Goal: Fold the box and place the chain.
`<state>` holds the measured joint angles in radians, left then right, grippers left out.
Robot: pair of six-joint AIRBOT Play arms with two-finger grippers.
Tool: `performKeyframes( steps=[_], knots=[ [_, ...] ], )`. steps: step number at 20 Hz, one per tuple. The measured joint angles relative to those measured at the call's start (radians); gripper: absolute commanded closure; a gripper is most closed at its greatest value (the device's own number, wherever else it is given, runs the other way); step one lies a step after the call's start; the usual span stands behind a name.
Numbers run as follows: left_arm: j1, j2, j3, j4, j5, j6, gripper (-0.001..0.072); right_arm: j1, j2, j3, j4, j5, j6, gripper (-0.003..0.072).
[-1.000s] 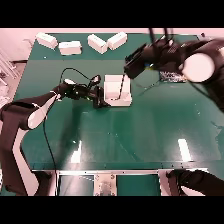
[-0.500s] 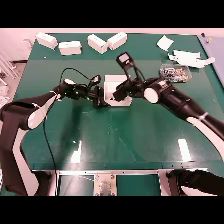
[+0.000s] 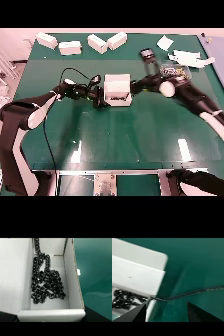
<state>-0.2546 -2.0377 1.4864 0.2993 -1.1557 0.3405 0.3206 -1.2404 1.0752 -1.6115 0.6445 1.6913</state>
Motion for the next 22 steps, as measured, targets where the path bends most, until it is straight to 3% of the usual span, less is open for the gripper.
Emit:
performKeyframes(
  steps=[2, 3, 4, 5, 6, 7, 10, 13, 18, 22],
  knots=[
    [0.0, 0.0, 0.0, 0.0, 0.0, 0.0, 0.0175, -0.114, 0.024, -0.045, -0.002, 0.001, 0.051, 0.0126],
    [0.0, 0.0, 0.0, 0.0, 0.0, 0.0, 0.0176, -0.167, 0.031, -0.076, -0.003, -0.024, 0.082, 0.0168],
    [0.0, 0.0, 0.0, 0.0, 0.0, 0.0, 0.0175, -0.219, 0.034, -0.115, -0.001, -0.073, 0.118, 0.0328],
    [0.0, 0.0, 0.0, 0.0, 0.0, 0.0, 0.0176, -0.259, 0.034, -0.152, 0.004, -0.13, 0.155, 0.0347],
    [0.0, 0.0, 0.0, 0.0, 0.0, 0.0, 0.0175, -0.298, 0.026, -0.188, 0.009, -0.204, 0.199, 0.0236],
    [0.0, 0.0, 0.0, 0.0, 0.0, 0.0, 0.0176, -0.329, 0.009, -0.217, 0.009, -0.275, 0.245, 0.0195],
    [0.0, 0.0, 0.0, 0.0, -0.001, 0.0, 0.0176, -0.373, -0.08, -0.251, 0.016, -0.45, 0.344, 0.0198],
    [0.0, 0.0, 0.0, 0.0, -0.004, 0.0, 0.0175, -0.392, -0.206, -0.216, 0.052, -0.57, 0.395, 0.0202],
    [0.0, 0.0, 0.0, 0.0, -0.005, 0.0, 0.0175, -0.368, -0.388, -0.063, 0.096, -0.64, 0.42, 0.0209],
    [0.0, 0.0, 0.0, 0.0, -0.006, 0.0, 0.0176, -0.351, -0.486, 0.048, 0.109, -0.618, 0.426, 0.0372]
  ],
)
